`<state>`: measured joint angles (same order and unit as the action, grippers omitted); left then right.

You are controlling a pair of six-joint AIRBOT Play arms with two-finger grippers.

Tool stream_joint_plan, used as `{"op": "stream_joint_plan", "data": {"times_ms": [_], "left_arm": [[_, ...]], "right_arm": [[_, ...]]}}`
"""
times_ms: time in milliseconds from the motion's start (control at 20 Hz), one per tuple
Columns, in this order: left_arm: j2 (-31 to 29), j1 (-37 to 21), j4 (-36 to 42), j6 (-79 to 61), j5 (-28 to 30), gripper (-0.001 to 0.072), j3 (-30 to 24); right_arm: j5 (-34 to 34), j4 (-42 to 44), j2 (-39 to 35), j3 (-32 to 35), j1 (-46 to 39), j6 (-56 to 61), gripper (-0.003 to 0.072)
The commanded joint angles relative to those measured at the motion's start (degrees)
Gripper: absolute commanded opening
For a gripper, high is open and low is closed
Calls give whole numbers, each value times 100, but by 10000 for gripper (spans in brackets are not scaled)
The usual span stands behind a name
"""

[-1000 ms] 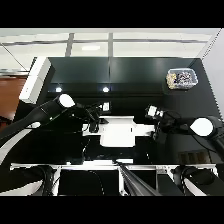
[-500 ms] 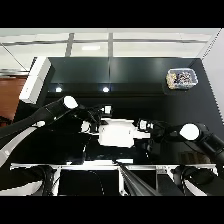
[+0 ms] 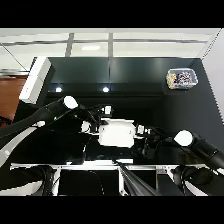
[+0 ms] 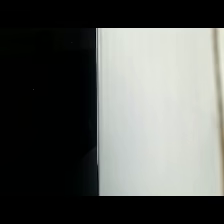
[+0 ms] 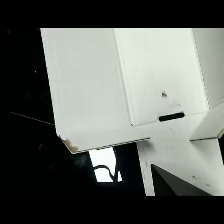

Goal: Fold the box and place the chain.

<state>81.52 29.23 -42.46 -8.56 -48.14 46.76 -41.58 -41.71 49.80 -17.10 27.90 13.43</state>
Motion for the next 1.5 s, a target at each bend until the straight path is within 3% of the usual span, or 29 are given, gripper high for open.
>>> {"op": "stream_joint_plan", "data": {"times_ms": [0, 100, 300, 600, 1000, 1450], "left_arm": [[2, 4, -13, 0, 7, 25, -4], [4, 4, -13, 0, 13, 25, -4], [4, 4, -13, 0, 11, 25, -4], [2, 4, -4, 133, 2, 25, -4], [2, 4, 149, 282, -7, 25, -4], [4, 4, 245, 299, -26, 25, -4]], "right_arm": [[1119, 238, 179, 105, 638, -59, 720], [1523, 595, 240, 98, 960, -39, 720], [1799, 330, 240, -98, 997, -24, 720], [293, -74, 240, -931, -42, -216, 720], [251, 138, 356, -1128, -267, -601, 720], [66, 872, 1259, -1128, -566, -2319, 720]]}}
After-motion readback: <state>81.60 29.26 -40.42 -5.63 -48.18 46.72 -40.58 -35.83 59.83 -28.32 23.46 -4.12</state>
